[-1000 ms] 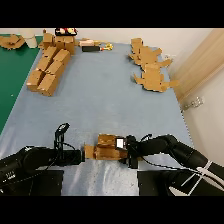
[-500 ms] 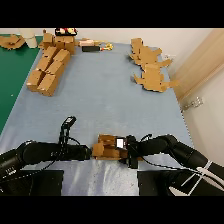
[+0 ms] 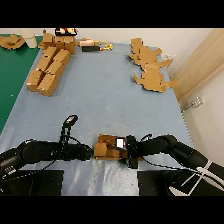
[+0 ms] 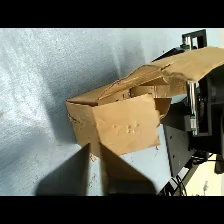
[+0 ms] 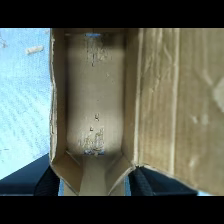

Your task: Fold the box.

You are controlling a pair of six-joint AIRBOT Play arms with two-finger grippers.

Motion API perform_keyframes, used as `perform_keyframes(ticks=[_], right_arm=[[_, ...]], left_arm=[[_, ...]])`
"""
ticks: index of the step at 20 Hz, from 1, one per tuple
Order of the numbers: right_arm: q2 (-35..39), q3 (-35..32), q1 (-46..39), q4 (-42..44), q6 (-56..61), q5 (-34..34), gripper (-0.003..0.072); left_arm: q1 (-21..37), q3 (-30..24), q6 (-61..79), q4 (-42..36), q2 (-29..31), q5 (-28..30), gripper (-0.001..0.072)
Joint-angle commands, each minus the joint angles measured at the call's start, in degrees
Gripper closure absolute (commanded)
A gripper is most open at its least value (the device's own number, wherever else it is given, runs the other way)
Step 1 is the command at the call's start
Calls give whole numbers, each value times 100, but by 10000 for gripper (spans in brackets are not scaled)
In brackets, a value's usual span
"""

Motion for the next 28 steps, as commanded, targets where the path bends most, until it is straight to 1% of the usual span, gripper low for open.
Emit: perform_keyframes(ticks=[1,2,3,7,10,13,14,15,18,20,21,24,28], right_arm=[[2,2,0,0,0,4,151],[2,2,0,0,0,2,151],[2,2,0,0,2,4,151],[2,2,0,0,0,4,151],[2,2,0,0,0,4,151],[2,2,0,0,0,4,150],[2,2,0,0,0,4,151],[2,2,0,0,0,4,151],[2,2,0,0,2,2,151],[2,2,0,0,0,2,151],[2,2,0,0,0,2,151],[2,2,0,0,0,4,151],[2,2,0,0,0,4,151]], left_arm=[[2,7,22,-35,2,-20,307],[2,7,24,-48,2,-22,386],[2,7,24,-48,2,-13,408],[0,48,33,-129,2,44,407],[0,46,31,-422,-15,260,408],[2,42,35,-413,-28,393,406],[0,42,33,-413,-57,396,360],[0,46,31,-413,-118,295,337],[0,107,-15,-409,-376,-31,337],[-13,282,-122,-380,-597,-140,338],[-13,428,-221,-278,-732,-208,338],[-50,935,-728,365,-1095,-693,339],[-492,1534,-2048,1707,-1375,-1023,339]])
